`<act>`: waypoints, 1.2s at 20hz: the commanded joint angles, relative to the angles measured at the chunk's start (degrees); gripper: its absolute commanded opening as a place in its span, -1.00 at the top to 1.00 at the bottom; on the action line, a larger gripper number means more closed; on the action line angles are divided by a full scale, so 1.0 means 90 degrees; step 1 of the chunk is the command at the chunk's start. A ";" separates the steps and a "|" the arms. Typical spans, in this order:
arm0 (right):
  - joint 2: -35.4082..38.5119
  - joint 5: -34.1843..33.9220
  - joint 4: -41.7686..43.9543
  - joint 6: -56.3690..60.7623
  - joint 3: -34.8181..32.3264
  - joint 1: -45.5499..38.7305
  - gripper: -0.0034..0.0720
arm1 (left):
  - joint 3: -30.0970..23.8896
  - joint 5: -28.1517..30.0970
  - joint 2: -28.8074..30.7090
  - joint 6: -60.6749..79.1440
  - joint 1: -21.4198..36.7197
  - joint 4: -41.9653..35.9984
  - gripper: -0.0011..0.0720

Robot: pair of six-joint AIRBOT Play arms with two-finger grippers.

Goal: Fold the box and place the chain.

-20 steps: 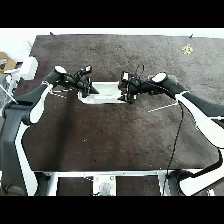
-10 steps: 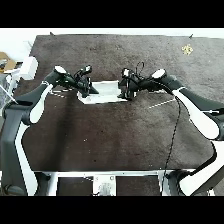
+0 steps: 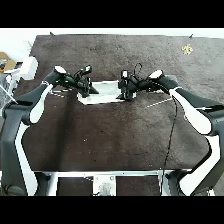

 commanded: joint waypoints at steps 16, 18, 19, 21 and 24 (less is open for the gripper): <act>-0.1005 0.1008 0.0398 0.0087 0.0680 0.0005 -0.87 | -0.0002 0.0002 -0.0002 0.0002 0.0000 0.0000 0.94; -0.1005 0.0906 0.0403 0.0068 0.0680 0.0005 -0.87 | -0.0002 0.0002 -0.0002 0.0002 0.0000 -0.0002 0.94; -0.1008 0.0908 0.0420 0.0000 0.0680 0.0005 -0.87 | -0.0002 0.0000 -0.0002 0.0002 0.0000 -0.0002 0.94; -0.1025 0.0908 0.0491 -0.0029 0.0680 0.0005 -0.73 | -0.0002 0.0000 -0.0002 0.0002 0.0000 -0.0002 0.94; -0.1059 0.1018 0.0495 -0.0034 0.0680 0.0005 -0.72 | -0.0002 0.0002 -0.0002 0.0002 0.0000 -0.0002 0.94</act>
